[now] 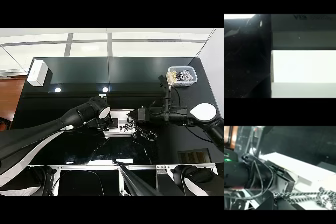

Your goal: Fold the box and place the chain.

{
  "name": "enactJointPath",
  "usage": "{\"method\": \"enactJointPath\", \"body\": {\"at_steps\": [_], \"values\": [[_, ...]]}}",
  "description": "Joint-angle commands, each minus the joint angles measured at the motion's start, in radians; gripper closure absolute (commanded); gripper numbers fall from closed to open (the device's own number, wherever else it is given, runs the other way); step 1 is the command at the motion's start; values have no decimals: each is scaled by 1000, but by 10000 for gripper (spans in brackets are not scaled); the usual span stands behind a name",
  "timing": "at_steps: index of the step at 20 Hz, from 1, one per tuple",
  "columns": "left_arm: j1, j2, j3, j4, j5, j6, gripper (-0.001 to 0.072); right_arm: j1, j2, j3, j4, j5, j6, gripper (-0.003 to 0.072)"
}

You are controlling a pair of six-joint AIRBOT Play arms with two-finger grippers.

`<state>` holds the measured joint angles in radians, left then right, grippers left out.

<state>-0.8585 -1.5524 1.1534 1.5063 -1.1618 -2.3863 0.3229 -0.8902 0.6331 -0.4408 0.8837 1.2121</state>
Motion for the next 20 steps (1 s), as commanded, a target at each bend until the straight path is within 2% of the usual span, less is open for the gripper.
{"method": "enactJointPath", "body": {"at_steps": [1, 3, 4, 5, 8, 10, 11, 14, 15, 16, 18, 20], "values": [[0, 0, 0, 0, 0, 0, 678, 11, -12, -11, -1, -17, 0, 671], [0, 0, 0, 0, 0, 0, 678, 11, -12, -11, -1, -9, 0, 646], [0, 0, 0, 0, 0, 0, 678, 11, -12, -11, -1, -1, 0, 443], [0, 0, 0, 0, 0, 0, 679, 4, -12, -10, -5, 13, -1, 298], [0, 0, 0, 0, 0, 0, 678, -110, -6, -10, -66, 149, -11, 300], [0, 0, 0, 0, 0, 0, 678, -219, 10, -10, -201, 249, -66, 300], [0, 0, 0, 0, 0, 0, 678, -262, 19, -14, -269, 262, -133, 300], [0, 0, 0, 0, 0, 0, 678, -329, 27, -96, -349, 138, -441, 297], [0, 0, 0, 0, 0, 0, 678, -324, 24, -136, -340, 71, -515, 192], [0, 0, 0, 1, 0, 0, 678, -312, 18, -172, -330, 13, -576, -13], [0, 0, 0, 1, 1, 0, 678, -263, -8, -207, -328, -40, -747, -13], [0, 0, 0, 0, 1, 0, 678, -186, -53, -218, -328, -108, -1057, -13]]}}
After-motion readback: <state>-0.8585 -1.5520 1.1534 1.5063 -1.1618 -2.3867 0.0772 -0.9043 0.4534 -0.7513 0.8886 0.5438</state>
